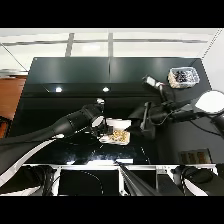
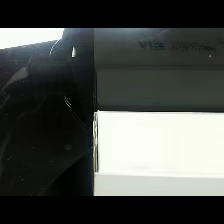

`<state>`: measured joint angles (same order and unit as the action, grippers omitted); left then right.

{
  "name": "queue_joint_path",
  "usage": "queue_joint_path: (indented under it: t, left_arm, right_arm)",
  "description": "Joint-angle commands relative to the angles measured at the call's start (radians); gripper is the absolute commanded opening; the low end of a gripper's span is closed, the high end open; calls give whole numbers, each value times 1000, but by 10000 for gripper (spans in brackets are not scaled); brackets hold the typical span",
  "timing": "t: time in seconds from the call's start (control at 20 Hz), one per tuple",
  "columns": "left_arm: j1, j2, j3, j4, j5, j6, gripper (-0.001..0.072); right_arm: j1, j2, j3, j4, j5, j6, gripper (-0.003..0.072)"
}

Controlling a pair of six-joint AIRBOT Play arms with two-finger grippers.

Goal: Fold the box and place the chain.

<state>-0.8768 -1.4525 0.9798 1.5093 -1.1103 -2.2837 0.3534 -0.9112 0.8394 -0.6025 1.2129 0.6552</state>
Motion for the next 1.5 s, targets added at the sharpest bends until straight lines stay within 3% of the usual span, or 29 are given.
queue_joint_path:
  t: [0.0, 0.2, 0.25, 0.35, 0.4, 0.6, 0.8, 0.9, 1.0, 1.1, 1.2, 1.3, 1.4, 1.45]
  left_arm:
    - [8, -1, 12, -3, -41, 5, 31]
    - [26, -1, 63, -2, -59, -17, 36]
    - [29, -1, 78, -3, -63, -36, 75]
    - [35, -1, 108, -3, -74, -46, 363]
    - [38, 0, 120, -3, -83, -51, 417]
    - [44, 24, 175, -1, -161, 90, 418]
    - [129, 158, 164, -8, -264, 342, 418]
    - [222, 243, 115, -29, -293, 479, 417]
    - [374, 343, 15, -157, -233, 664, 417]
    - [558, 415, -116, -439, -128, 970, 417]
    - [720, 425, -244, -797, -132, 1418, 417]
    - [817, 402, -356, -979, -122, 1742, 423]
    - [826, 374, -414, -974, -71, 2035, 714]
    - [816, 362, -426, -957, -37, 2144, 714]
  right_arm:
    - [-161, 29, 12, -29, 142, 23, 650]
    - [-353, 77, 12, -43, 182, 23, 650]
    - [-370, 77, 12, -43, 185, 23, 651]
    - [-374, 77, 12, -47, 188, 23, 651]
    - [-374, 77, 12, -46, 190, 23, 650]
    - [-374, 77, 12, -46, 190, 23, 650]
    - [-374, 77, 12, -46, 190, 23, 651]
    - [-374, 77, 12, -52, 190, 23, 651]
    - [-374, 77, 12, -77, 190, 23, 650]
    - [-374, 77, 12, -110, 186, 23, 651]
    - [-374, 77, 12, -115, 171, 23, 651]
    - [-374, 77, 12, -113, 162, 23, 650]
    - [-374, 77, 12, -113, 155, 23, 651]
    - [-374, 77, 12, -113, 152, 23, 651]
